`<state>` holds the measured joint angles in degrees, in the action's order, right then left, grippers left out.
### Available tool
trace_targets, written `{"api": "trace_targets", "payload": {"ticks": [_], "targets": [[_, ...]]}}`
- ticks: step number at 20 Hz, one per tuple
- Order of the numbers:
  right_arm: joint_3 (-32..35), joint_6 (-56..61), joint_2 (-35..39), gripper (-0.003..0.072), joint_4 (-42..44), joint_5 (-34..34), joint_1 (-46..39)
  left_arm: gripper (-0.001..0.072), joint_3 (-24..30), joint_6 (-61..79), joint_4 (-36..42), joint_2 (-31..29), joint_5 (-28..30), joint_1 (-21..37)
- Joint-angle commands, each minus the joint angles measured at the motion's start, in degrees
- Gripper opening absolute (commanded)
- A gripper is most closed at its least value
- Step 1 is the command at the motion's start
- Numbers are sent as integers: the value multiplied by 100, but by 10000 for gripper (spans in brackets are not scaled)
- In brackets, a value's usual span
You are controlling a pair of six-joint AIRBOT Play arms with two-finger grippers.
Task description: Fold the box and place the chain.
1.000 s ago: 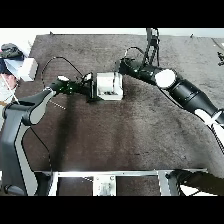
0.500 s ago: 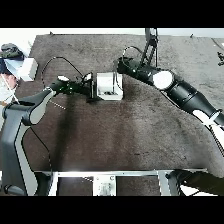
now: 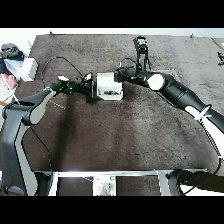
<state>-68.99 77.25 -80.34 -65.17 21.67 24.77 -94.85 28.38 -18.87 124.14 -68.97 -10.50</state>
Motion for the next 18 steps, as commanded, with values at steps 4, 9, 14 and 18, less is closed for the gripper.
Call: {"api": "trace_targets", "payload": {"ticks": [4,9,14,18], "targets": [[-4,-1665,-323,224,61,1453,-1165,352,-2,2,-2,-2,0,2],[-13,-5646,-1270,224,2747,2964,-2103,353,-2,2,-2,-2,0,2],[-1279,-6835,-2658,302,3246,4627,-2293,353,-2,2,-2,-2,0,2],[-2122,-7099,-3305,370,2575,4767,-2288,352,-2,2,-2,-2,0,2]]}}
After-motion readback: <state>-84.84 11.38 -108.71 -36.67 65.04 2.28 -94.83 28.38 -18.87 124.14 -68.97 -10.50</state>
